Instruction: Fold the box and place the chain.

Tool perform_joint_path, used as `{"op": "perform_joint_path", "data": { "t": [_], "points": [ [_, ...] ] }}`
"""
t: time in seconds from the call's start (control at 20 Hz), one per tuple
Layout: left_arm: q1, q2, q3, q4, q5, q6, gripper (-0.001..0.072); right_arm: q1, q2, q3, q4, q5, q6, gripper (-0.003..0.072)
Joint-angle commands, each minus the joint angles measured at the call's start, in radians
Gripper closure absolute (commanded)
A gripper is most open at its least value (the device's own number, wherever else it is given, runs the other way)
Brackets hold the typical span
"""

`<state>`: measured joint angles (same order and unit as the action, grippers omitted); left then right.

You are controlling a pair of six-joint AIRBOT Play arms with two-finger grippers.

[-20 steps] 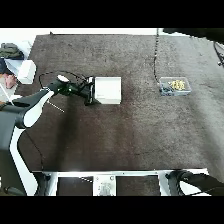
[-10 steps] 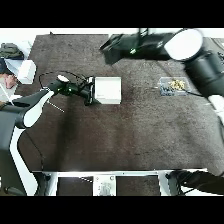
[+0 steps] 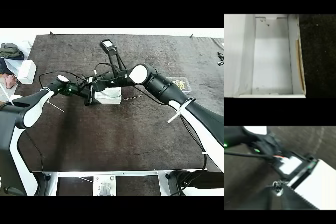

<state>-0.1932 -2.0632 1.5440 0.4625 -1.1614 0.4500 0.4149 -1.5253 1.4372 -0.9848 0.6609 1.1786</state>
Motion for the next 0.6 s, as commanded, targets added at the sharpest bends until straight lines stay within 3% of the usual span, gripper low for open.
{"op": "perform_joint_path", "data": {
  "t": [0.0,0.25,0.55],
  "points": [
    [0.0,0.0,0.0,0.0,0.0,0.0,0.0298,-0.049,-0.012,-0.043,-0.01,-0.036,0.003,0.0365],
    [0.0,0.0,0.0,0.0,0.0,0.0,0.0298,-0.198,0.034,-0.088,-0.033,0.069,0.064,0.0363],
    [0.0,0.0,0.0,0.0,0.0,0.0,0.0298,-0.478,0.288,-0.481,-0.121,-0.082,0.198,0.0363]
  ]
}}
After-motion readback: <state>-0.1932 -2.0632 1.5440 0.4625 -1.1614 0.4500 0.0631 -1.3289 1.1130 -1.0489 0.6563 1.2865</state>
